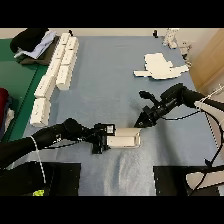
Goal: Fold the box.
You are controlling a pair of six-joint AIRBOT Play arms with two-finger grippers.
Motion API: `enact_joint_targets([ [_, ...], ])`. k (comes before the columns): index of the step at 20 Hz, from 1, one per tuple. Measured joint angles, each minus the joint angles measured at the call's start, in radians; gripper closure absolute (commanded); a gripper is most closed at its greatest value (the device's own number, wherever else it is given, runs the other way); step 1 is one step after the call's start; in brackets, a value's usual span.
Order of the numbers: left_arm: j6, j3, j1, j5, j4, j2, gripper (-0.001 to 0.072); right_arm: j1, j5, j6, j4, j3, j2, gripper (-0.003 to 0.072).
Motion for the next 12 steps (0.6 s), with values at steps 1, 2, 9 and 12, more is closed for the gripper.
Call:
enact_joint_targets([
  [1, 0.0, 0.0, 0.0, 0.0, 0.0, 0.0, 0.0254, 0.013, 0.001, -0.018, -0.002, -0.002, 0.01, 0.0685],
  [2, 0.0, 0.0, 0.0, 0.0, 0.0, 0.0, 0.0255, 0.029, 0.011, -0.038, -0.009, -0.008, 0.026, 0.0685],
  [9, 0.0, 0.0, 0.0, 0.0, 0.0, 0.0, 0.0254, 0.177, 0.344, -0.211, -0.029, -0.15, 0.296, 0.0685],
  [12, 0.0, 0.0, 0.0, 0.0, 0.0, 0.0, 0.0254, 0.271, 0.548, -0.264, -0.031, -0.255, 0.452, 0.0685],
])
